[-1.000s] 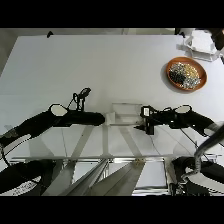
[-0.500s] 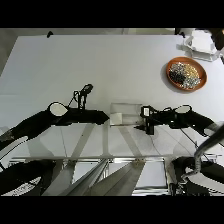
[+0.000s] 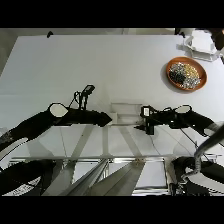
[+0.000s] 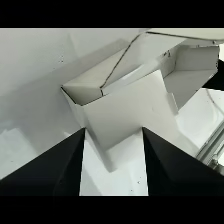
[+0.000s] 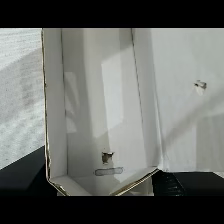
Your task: Fold the box and place the chain.
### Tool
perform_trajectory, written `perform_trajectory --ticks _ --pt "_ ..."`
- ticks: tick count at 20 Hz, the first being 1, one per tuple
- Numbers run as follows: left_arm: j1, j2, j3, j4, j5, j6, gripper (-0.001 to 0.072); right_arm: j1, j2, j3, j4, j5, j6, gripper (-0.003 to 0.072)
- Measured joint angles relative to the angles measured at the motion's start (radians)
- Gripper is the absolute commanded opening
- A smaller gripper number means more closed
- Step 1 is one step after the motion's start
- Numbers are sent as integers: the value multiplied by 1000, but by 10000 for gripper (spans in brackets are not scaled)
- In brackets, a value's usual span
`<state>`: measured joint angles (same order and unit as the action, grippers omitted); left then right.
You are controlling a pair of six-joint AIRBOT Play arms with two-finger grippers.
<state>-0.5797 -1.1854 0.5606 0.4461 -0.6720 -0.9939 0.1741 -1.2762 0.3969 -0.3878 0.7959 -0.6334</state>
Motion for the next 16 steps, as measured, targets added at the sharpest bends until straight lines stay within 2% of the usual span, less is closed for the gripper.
perform_trajectory --ticks 5,6,7,16 --pt "-29 -2 43 83 -7 -93 417 0 0 0 0 0 0 343" --pt "-33 -3 55 111 -12 -125 456 0 0 0 0 0 0 343" --pt "-37 -3 67 140 -18 -161 460 0 0 0 0 0 0 343" --pt "-96 -53 186 401 -58 -457 460 0 0 0 0 0 0 343"
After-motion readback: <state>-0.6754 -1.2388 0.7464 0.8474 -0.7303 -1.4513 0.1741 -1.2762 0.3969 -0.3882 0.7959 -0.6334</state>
